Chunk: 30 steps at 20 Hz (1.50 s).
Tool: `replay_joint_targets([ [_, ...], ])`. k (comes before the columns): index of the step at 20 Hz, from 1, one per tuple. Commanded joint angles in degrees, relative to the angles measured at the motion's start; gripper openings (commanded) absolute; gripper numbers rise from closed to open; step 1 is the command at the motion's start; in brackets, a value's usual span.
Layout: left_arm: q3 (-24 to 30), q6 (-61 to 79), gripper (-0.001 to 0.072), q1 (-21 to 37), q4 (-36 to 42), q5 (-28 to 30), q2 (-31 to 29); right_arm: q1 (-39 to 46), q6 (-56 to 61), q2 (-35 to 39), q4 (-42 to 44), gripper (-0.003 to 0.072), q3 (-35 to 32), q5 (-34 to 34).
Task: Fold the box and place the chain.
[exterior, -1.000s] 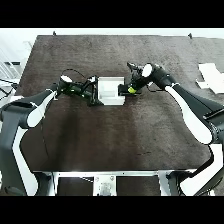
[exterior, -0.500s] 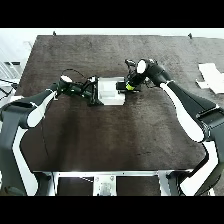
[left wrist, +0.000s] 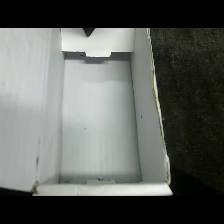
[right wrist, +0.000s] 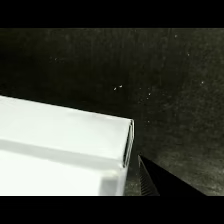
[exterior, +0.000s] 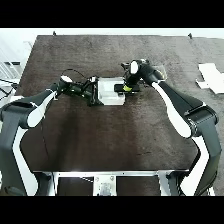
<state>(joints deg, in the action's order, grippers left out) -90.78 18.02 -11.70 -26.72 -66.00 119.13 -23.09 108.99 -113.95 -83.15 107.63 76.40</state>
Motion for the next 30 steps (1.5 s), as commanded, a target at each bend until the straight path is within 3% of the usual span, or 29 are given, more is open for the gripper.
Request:
replay_joint_targets([
  [1,0.00,0.00,0.0407,0.04,0.07,0.00,0.00,-0.74,3.04,-1.38,-5.09,0.0418,1.86,3.98],
  [18,0.00,0.00,0.0407,0.04,0.20,0.00,-0.02,-1.97,9.66,-1.84,-6.91,0.0362,2.69,5.09],
  [21,0.00,0.00,0.0407,0.04,0.20,0.00,0.00,-2.12,11.04,-1.84,-6.88,0.0269,2.71,4.57],
  [24,0.00,0.00,0.0407,0.04,0.20,0.00,0.00,-2.56,11.04,-1.84,-6.82,0.0253,2.69,4.39],
  [25,0.00,0.00,0.0407,0.04,0.20,0.00,-0.02,-2.60,11.04,-1.84,-6.64,0.0207,2.69,4.39],
  [30,0.00,0.00,0.0407,0.04,0.20,0.00,0.00,-2.82,11.02,-2.95,-5.14,0.0147,2.69,3.58],
])
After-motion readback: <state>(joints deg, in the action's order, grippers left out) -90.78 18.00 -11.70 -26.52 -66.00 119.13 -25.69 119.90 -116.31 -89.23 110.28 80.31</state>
